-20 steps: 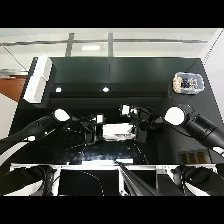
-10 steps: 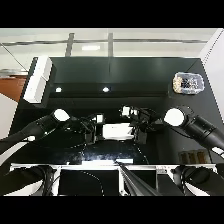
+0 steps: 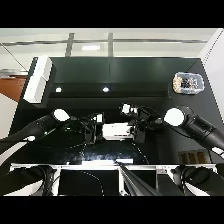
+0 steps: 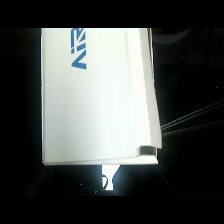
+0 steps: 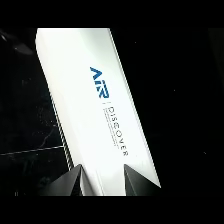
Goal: Fold the box and place the chain.
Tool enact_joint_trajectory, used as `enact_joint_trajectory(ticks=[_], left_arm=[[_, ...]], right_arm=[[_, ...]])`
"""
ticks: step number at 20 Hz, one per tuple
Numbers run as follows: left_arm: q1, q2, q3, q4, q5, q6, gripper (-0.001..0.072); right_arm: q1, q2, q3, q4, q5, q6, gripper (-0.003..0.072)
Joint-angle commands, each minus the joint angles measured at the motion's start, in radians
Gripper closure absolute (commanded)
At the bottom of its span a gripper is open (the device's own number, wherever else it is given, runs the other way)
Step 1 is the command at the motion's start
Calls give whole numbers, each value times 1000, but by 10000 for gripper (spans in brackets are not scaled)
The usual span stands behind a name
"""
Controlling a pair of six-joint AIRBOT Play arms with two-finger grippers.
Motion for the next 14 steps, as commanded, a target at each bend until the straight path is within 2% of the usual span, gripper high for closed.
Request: enact_joint_trajectory(ticks=[1, 5, 6, 7, 13, 14], left_arm=[[0, -1, 0, 0, 0, 1, 225], [0, -1, 0, 0, 0, 1, 225], [0, -1, 0, 0, 0, 1, 224], [0, -1, 0, 0, 0, 1, 224], [0, -1, 0, 0, 0, 2, 225], [0, -1, 0, 0, 0, 1, 225]], right_arm=[[1, 0, 1, 8, -3, 8, 391], [1, 0, 0, 8, -18, 19, 392], [1, 0, 0, 8, -21, 19, 414], [1, 0, 0, 8, -20, 19, 565], [1, 0, 0, 8, -15, 19, 557], [1, 0, 0, 8, -12, 19, 534]])
